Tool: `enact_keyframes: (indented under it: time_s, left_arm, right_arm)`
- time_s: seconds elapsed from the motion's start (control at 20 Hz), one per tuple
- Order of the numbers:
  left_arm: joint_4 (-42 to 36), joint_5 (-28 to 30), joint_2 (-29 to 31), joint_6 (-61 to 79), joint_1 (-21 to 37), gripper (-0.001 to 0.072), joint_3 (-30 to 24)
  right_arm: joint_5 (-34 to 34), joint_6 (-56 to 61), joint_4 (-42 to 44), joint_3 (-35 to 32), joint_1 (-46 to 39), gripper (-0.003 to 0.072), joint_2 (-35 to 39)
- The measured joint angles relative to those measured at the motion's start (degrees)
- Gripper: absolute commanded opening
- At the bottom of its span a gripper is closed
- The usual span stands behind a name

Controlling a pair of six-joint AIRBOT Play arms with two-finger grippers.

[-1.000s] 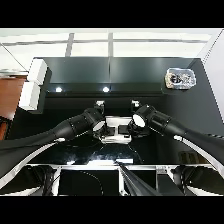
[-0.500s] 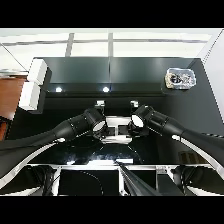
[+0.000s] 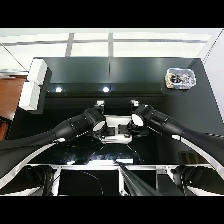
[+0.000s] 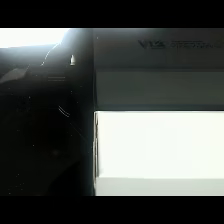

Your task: Fold the box and place the chain.

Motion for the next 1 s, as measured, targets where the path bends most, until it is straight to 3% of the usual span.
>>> enact_keyframes:
  time_s: [0.3,0.6,0.75,0.95,1.0]
  left_arm:
    - [0.0,0.0,0.0,0.1,0.0,0.003,0.0]
    - [0.0,0.0,0.0,0.1,0.0,0.003,0.0]
    - [0.0,0.0,0.0,0.1,0.0,0.003,0.0]
    - [0.0,0.0,0.0,0.1,0.0,0.003,0.0]
    - [0.0,0.0,0.0,0.1,0.0,0.003,0.0]
  right_arm:
    - [1.9,-0.2,0.1,0.2,0.0,0.0275,2.8]
    - [5.1,-1.1,-1.0,0.2,-0.5,0.0275,13.7]
    - [7.5,-2.2,-5.4,0.2,-3.6,0.0276,21.4]
    - [10.8,-5.7,-19.8,0.1,-13.5,0.0286,27.0]
    - [10.1,-7.4,-23.5,0.0,-17.6,0.0634,27.2]
